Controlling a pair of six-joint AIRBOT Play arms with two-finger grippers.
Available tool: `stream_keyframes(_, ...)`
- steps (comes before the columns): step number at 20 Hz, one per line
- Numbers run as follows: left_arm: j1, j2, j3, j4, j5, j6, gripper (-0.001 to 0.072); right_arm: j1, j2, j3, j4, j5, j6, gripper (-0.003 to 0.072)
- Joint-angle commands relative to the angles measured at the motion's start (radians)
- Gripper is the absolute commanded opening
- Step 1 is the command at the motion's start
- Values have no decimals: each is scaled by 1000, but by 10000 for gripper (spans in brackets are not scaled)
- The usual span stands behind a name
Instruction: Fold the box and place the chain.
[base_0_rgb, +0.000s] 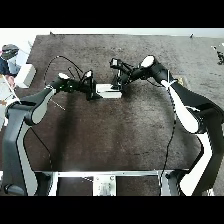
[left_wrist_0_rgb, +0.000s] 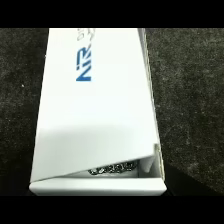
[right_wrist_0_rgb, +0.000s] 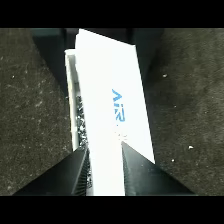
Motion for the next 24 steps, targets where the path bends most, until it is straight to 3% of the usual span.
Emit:
stream_keyframes(1, 0, 1, 0, 0, 0, -1, 491, 12, -1, -1, -25, 47, 19, 215)
stream_keyframes(12, 0, 1, 0, 0, 0, -1, 491, 5, -21, -1, -30, 109, 46, 227)
stream_keyframes(14, 0, 1, 0, 0, 0, -1, 492, -7, -21, 0, 10, 109, 45, 344)
stream_keyframes(17, 0, 1, 0, 0, 0, -1, 491, -43, -20, 0, 146, 109, 45, 348)
stream_keyframes(18, 0, 1, 0, 0, 0, -1, 491, -57, -20, 0, 201, 108, 45, 337)
stream_keyframes(19, 0, 1, 0, 0, 0, -1, 492, -70, -20, 0, 254, 109, 45, 192)
stream_keyframes(21, 0, 1, 0, 0, 0, -1, 492, -84, -20, -1, 315, 109, 46, 7)
stream_keyframes(24, 0, 1, 0, 0, 0, -1, 492, -84, -30, -1, 312, 109, 66, 8)
